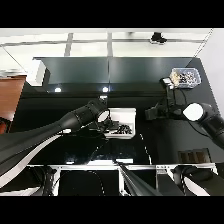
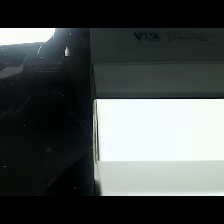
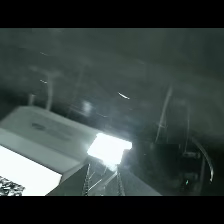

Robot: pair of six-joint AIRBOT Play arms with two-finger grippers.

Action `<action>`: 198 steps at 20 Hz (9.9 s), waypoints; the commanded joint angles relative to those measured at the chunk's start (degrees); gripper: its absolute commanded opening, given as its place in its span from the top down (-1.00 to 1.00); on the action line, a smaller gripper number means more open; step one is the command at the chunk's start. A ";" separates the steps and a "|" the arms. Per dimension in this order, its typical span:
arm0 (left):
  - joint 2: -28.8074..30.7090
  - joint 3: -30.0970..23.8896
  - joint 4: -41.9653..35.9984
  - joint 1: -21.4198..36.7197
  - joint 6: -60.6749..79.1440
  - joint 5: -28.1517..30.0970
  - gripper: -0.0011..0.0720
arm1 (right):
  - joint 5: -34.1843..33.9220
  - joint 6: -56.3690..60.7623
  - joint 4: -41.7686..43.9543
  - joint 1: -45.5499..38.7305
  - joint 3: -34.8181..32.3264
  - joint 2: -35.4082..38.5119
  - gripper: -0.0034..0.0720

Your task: Fold the box and place the chain.

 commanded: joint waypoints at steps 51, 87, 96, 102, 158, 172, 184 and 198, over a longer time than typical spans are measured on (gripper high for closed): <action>32.59 -38.47 -18.21 15.15 74.10 33.59 -0.93 | -2.16 1.55 -1.20 4.94 -1.33 0.07 0.39; 8.61 -26.23 -57.92 27.52 153.00 10.43 -0.96 | -0.83 1.55 -1.40 4.94 -1.33 0.07 0.39; 8.57 -26.03 -57.55 25.40 151.21 12.09 -0.96 | -0.87 1.53 -1.40 4.94 -1.33 0.07 0.39; 8.35 -25.97 -60.22 25.40 151.18 12.28 -0.96 | -1.14 1.55 -1.40 4.94 -1.33 0.07 0.39; 8.35 -25.97 -60.17 25.42 151.25 12.33 0.05 | 20.63 -54.01 10.49 10.67 11.93 -10.12 -0.78; 8.35 -25.97 -60.17 25.42 151.25 12.33 0.05 | 19.69 -54.21 10.64 10.67 11.52 -11.13 0.42; 8.35 -25.97 -60.17 25.42 151.25 12.33 0.05 | 18.03 -53.99 12.68 10.67 11.58 -11.02 -0.90; 8.35 -25.97 -60.17 25.42 151.25 12.33 0.05 | 13.16 -58.60 9.31 13.53 11.61 -13.16 -0.90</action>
